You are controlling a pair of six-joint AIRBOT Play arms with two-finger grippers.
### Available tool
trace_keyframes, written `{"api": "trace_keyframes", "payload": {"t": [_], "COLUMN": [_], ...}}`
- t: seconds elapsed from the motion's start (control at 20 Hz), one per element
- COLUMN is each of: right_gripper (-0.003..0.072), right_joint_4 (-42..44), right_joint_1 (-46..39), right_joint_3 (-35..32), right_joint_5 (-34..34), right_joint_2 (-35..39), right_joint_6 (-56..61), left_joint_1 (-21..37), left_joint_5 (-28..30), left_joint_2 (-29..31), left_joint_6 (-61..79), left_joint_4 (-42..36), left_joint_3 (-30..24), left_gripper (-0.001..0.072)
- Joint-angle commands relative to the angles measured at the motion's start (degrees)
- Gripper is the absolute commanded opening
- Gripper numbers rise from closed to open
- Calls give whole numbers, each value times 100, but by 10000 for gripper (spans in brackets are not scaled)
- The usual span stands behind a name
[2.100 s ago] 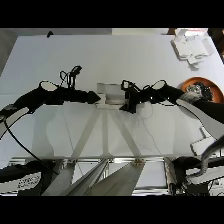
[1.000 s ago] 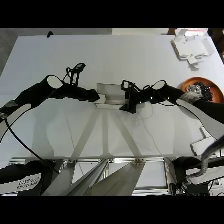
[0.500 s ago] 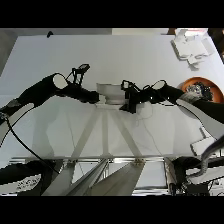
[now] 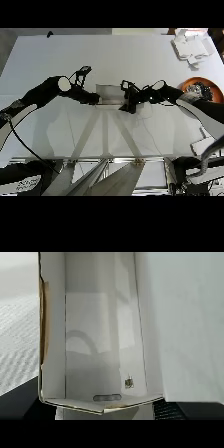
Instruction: Fold the box and place the chain.
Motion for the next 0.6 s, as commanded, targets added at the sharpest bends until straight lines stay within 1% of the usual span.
{"api": "trace_keyframes", "payload": {"t": [0.0, 0.3, 0.55], "right_gripper": [510, 510, 510], "right_joint_4": [-11, -11, -11], "right_joint_1": [-4, -4, -4], "right_joint_3": [0, 0, 0], "right_joint_5": [-9, -9, -9], "right_joint_2": [7, 7, 7], "right_joint_6": [-2, -2, -2], "left_joint_1": [-20, -96, -332], "left_joint_5": [-9, -323, -577], "left_joint_2": [-4, -98, -387], "left_joint_6": [-350, -501, -503], "left_joint_4": [199, 190, 186], "left_joint_3": [66, 535, 640], "left_gripper": [251, 255, 253]}}
